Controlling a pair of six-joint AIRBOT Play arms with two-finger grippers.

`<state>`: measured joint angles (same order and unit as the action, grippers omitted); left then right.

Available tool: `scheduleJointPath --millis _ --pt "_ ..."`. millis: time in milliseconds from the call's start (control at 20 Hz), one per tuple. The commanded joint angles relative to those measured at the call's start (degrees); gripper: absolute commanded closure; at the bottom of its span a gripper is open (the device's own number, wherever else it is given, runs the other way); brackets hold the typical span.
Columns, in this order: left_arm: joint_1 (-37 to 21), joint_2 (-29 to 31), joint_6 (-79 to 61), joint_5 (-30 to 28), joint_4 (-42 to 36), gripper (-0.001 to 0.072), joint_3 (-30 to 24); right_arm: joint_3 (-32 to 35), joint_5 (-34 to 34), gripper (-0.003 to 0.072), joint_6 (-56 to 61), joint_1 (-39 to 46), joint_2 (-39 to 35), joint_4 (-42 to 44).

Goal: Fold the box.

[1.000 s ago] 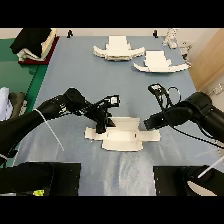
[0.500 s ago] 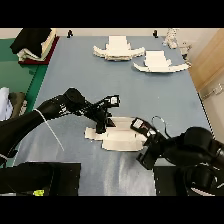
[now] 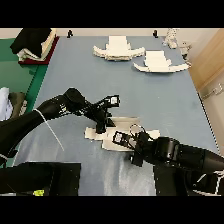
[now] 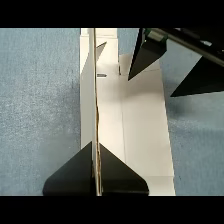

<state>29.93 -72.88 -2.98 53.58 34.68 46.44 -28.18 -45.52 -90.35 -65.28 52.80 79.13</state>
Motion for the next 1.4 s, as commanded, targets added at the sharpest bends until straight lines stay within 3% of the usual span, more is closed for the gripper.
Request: scheduleJointPath --millis 0,250,750,800,950,1150,1250,1350 --pt "0.0 0.0 0.0 0.0 0.0 0.0693 0.0 -1.4 0.8 0.0010 14.2 -0.4 1.7 -10.4" --pt "0.0 0.0 0.0 0.0 0.0 0.0693 0.0 -8.5 -12.3 0.0011 28.0 -0.4 1.6 -12.5" --pt "0.0 0.0 0.0 0.0 0.0 0.0693 0.0 -9.6 -14.0 0.0007 29.4 -0.4 1.6 -13.9" --pt "0.0 0.0 0.0 0.0 0.0 0.0694 0.0 -9.6 -13.9 -0.0034 29.0 -0.4 1.6 -14.0" --pt "0.0 0.0 0.0 0.0 0.0 0.0693 0.0 -8.6 -10.6 -0.0034 21.9 2.8 1.2 -12.5" --pt "0.0 0.0 0.0 0.0 0.0 0.0693 0.0 -4.5 -1.8 -0.0034 2.3 12.6 -2.1 -1.2" --pt "0.0 0.0 0.0 0.0 0.0 0.0693 0.0 -1.7 4.5 -0.0034 -12.6 18.4 -4.1 7.6" --pt "0.0 0.0 0.0 0.0 0.0 0.0693 0.0 0.5 7.8 -0.0034 -34.6 25.1 -4.6 23.3"
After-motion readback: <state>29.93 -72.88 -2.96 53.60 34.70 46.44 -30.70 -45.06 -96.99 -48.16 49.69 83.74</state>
